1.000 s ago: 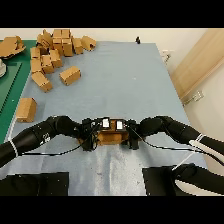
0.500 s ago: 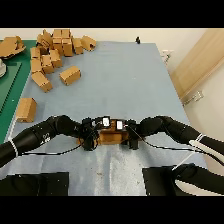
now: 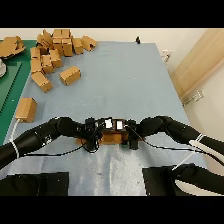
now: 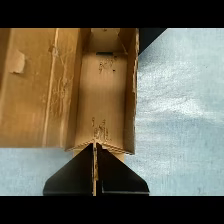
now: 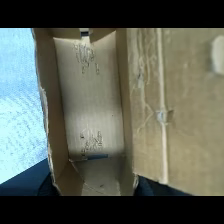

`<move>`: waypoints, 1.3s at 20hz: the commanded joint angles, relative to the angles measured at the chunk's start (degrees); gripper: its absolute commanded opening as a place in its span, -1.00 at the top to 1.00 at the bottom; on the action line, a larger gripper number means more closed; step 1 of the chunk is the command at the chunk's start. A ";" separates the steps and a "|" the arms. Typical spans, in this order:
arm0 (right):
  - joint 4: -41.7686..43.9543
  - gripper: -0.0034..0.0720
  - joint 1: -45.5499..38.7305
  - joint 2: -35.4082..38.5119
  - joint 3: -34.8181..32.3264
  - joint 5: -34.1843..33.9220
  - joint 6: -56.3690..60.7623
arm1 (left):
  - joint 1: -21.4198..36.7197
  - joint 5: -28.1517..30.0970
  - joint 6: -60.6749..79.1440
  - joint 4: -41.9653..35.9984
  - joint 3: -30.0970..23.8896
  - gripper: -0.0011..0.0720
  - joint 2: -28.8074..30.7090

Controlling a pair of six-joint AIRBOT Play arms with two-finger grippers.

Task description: Fold the box.

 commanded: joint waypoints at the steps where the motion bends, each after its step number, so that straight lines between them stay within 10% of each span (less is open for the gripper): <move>1: 0.04 -0.44 0.00 0.00 0.00 0.02 0.02 | -0.26 0.52 0.46 -1.03 -0.02 0.86 -0.63; 4: 0.04 -0.44 0.00 0.00 0.00 -0.13 0.02 | -0.26 0.50 0.46 -1.05 0.00 0.83 -2.01; 6: 0.04 -0.44 0.00 0.00 0.02 -0.13 0.02 | -0.26 0.52 0.35 -1.42 0.00 -0.06 -1.99; 14: 0.04 -0.44 0.00 0.00 0.00 -0.13 0.02 | -0.26 0.46 0.00 -2.58 0.00 -0.09 -1.99; 16: 0.04 -0.44 0.00 0.00 0.00 -0.13 0.02 | -0.26 0.48 -0.04 -2.58 0.00 -0.60 -1.99; 22: 0.04 -0.44 0.00 0.00 0.00 -0.15 0.02 | -0.26 0.52 -0.24 -2.51 0.00 -0.60 -1.99; 23: 0.02 -0.44 0.00 0.00 0.00 -0.13 0.02 | -0.22 0.52 -0.28 -2.38 0.00 -0.58 -1.99; 25: 0.04 -0.44 0.00 0.00 0.00 -0.15 0.02 | -0.15 -0.11 -2.16 -1.68 0.00 0.85 -1.95; 26: 0.02 -0.44 0.00 0.00 0.00 -0.17 0.02 | -0.15 -0.83 -2.27 -0.09 0.00 0.94 -1.81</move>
